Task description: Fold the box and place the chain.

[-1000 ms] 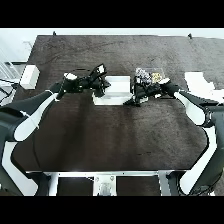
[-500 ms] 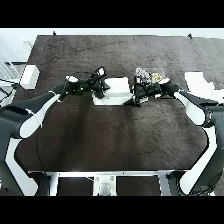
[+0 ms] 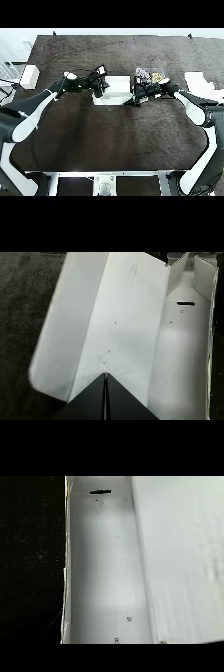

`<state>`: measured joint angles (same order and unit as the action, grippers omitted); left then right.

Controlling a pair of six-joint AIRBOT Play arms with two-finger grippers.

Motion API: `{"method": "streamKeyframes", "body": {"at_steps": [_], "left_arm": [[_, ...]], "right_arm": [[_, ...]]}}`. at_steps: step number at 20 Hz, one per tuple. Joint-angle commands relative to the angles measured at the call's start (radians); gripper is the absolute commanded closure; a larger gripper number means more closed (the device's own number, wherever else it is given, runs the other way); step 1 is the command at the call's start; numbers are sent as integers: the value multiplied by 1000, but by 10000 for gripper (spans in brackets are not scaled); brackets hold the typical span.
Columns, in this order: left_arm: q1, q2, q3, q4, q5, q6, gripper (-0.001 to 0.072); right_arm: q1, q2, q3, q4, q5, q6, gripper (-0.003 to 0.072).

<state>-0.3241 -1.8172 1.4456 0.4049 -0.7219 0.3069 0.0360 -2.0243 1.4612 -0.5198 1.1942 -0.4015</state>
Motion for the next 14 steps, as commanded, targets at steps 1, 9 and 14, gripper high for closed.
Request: {"method": "streamKeyframes", "body": {"at_steps": [1,9,14], "left_arm": [[0,89,1,243,-133,-57,648],[0,138,-16,404,-296,-363,6],[0,137,-90,396,-122,-405,-6]], "right_arm": [[0,0,0,0,0,0,251],[0,0,0,0,0,0,251],[0,0,0,0,0,0,251]]}}
